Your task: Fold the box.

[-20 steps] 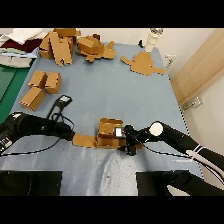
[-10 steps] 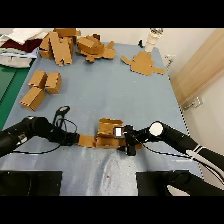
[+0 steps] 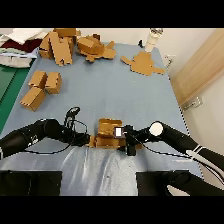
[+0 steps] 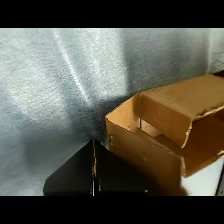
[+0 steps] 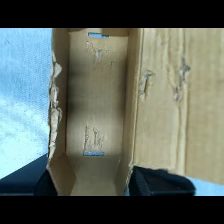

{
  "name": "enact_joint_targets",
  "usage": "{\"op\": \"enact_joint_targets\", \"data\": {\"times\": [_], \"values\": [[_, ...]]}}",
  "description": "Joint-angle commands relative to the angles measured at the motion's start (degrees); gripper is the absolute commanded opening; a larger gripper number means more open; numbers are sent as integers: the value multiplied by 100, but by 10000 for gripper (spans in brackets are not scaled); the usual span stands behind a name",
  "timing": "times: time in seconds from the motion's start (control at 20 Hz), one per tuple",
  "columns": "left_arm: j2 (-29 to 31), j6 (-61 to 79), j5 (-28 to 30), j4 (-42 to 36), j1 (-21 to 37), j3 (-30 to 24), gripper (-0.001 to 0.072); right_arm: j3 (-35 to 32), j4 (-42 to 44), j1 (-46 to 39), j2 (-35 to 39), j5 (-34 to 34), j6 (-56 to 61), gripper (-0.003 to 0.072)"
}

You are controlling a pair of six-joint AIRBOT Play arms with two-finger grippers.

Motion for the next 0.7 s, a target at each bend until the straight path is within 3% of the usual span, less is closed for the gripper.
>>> {"op": "enact_joint_targets", "data": {"times": [0.0,0.65], "values": [[11,396,-70,-498,-39,94,10,7,-109,2,2,0,2,509],[173,780,-120,-1626,-39,409,12,7,-247,2,2,0,2,509]]}}
